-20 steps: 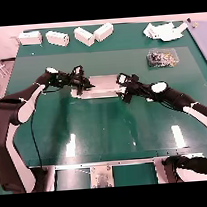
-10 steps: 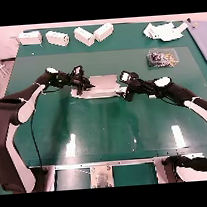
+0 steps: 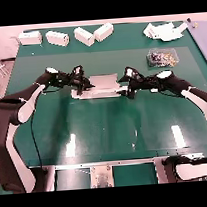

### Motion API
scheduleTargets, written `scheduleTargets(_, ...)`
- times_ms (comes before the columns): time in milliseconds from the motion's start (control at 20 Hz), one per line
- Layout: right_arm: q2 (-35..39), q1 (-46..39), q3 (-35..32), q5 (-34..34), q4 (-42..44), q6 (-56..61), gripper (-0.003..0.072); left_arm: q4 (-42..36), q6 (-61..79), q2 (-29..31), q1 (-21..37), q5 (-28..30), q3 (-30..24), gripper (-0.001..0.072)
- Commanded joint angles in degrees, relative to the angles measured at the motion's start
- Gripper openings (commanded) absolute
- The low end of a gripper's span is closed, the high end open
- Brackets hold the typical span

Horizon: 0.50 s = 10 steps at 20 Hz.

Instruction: Fold the box and place the chain.

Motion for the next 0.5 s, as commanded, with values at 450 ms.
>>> scheduleTargets(450,-8.5,-1.6,8.2,10.1,0.0,-5.0,0.0666,0.0,0.0,0.0,0.0,0.0,0.0,0.0020)
